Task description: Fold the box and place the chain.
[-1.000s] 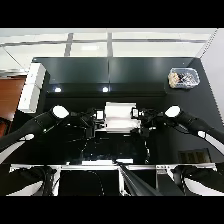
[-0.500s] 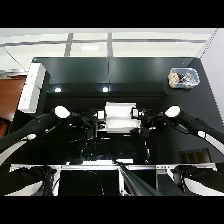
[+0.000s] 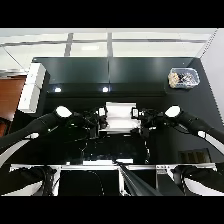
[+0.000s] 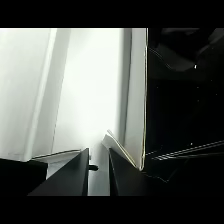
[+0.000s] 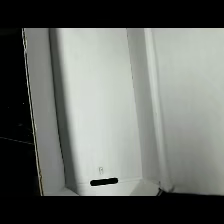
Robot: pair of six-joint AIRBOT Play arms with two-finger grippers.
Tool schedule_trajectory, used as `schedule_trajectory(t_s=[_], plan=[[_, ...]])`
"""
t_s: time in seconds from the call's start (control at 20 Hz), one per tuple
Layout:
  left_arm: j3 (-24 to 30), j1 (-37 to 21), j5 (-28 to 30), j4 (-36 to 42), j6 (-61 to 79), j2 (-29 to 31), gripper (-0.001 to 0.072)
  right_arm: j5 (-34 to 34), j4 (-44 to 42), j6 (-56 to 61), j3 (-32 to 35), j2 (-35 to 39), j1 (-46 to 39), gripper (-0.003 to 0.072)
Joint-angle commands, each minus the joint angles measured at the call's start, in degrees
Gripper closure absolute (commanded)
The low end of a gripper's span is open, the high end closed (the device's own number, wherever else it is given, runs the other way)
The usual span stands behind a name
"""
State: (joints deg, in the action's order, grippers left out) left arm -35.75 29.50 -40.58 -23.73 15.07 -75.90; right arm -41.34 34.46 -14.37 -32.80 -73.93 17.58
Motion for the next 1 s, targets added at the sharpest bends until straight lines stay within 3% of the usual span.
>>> schedule_trajectory(t_s=[0.0,0.75,0.85,0.95], plan=[[-0.1,0.6,0.4,0.4,0.1,-0.1,0.0550,0.0,0.0,0.0,0.0,0.0,0.0,0.0508],[-0.1,1.8,1.7,0.4,0.1,-0.1,0.0545,0.0,0.0,0.0,0.0,0.0,0.0,0.0508],[-0.1,1.8,1.7,0.4,0.1,-0.1,0.0431,0.0,0.0,0.0,0.0,0.0,0.0,0.0508],[-0.1,1.8,1.7,0.4,0.1,-0.1,0.0396,0.0,0.0,0.0,0.0,0.0,0.0,0.0508]])
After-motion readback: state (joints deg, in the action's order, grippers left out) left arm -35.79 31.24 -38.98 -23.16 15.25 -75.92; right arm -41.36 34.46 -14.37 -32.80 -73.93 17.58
